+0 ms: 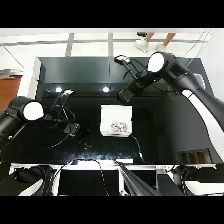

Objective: Fold the box and place the chain.

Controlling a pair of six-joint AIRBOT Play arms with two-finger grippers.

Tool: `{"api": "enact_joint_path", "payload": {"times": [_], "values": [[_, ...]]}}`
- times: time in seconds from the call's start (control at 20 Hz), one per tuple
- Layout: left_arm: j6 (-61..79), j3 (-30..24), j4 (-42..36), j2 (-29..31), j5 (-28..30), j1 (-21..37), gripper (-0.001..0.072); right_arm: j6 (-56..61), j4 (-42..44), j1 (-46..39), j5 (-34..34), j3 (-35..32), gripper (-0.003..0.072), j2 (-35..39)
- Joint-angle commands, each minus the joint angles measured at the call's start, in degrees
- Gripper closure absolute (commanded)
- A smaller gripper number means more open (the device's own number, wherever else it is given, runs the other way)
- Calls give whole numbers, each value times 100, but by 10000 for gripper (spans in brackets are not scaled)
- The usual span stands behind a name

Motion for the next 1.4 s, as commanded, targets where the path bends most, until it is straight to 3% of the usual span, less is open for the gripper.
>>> {"api": "enact_joint_path", "payload": {"times": [0.0, 0.35, 0.55, 0.75, 1.35], "values": [[857, -350, -726, 42, 348, 328, 10, -610, 42, 267, 92, 79, -16, -140], [863, -442, -726, 39, 527, 328, 11, -1836, 304, 372, 343, 94, -16, -118], [861, -442, -726, 39, 538, 328, 11, -1818, 299, 365, 999, 90, -16, -57], [857, -442, -728, 39, 544, 328, 11, -1821, 343, 304, 970, 90, -16, 278], [820, -442, -728, 39, 535, 328, 11, -1818, 210, 603, 1095, -409, -17, 299]]}}
